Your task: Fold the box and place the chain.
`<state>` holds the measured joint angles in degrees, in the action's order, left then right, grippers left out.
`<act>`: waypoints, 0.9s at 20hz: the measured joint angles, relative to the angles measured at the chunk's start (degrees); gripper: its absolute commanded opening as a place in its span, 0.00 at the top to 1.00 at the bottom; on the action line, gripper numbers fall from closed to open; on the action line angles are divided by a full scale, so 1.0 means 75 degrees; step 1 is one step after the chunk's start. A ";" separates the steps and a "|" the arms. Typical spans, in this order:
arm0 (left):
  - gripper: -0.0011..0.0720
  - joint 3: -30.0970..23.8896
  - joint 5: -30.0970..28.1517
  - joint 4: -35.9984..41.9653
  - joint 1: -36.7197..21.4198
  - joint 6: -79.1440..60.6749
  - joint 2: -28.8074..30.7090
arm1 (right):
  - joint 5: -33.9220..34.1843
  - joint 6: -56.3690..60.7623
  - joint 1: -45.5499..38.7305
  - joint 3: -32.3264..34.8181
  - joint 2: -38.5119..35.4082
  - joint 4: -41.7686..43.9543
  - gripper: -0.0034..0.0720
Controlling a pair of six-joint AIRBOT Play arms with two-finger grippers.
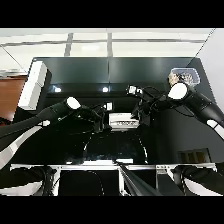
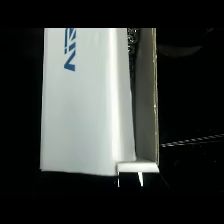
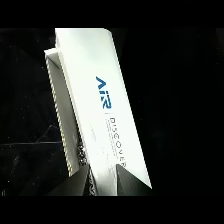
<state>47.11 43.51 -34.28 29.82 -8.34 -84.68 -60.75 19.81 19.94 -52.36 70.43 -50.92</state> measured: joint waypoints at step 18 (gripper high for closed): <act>0.48 0.0000 -0.0003 0.0000 0.0000 -0.0006 0.0000 | -0.0087 0.0344 0.0006 0.0184 -0.0003 -0.0315 0.55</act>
